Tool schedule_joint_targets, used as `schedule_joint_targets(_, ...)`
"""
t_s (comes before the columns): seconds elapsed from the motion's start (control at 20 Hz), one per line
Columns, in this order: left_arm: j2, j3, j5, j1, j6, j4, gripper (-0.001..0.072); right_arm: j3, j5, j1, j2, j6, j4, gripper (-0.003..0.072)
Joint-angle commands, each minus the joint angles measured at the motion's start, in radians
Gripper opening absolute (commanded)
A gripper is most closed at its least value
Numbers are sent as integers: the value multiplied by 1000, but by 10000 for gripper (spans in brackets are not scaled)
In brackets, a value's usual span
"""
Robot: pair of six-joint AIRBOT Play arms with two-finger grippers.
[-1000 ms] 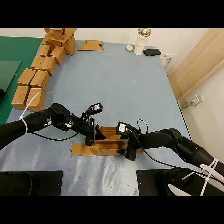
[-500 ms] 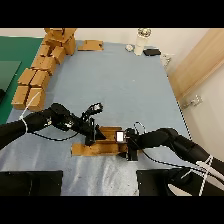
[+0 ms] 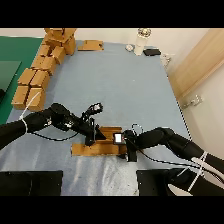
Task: Fold the box.
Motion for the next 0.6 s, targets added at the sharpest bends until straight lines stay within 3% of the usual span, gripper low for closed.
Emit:
schedule_joint_targets(0.0, 0, 0, 0, -1, 0, 0, 12, 0, 9, 1, -6, -4, 2, 709)
schedule_joint_targets(0.3, 0, 0, 0, -1, 0, 0, 13, 0, 16, 1, -10, -4, 2, 691)
schedule_joint_targets(0.35, 0, 0, 0, -1, 0, 0, 12, 0, 16, 1, -16, -4, 3, 639)
schedule_joint_targets(0.5, 0, 0, 0, -1, 0, 0, 12, 0, 16, 1, -25, -3, 7, 576)
schedule_joint_targets(0.55, 0, 0, 0, -1, 0, 0, 13, 0, 12, 1, -25, -3, 8, 487)
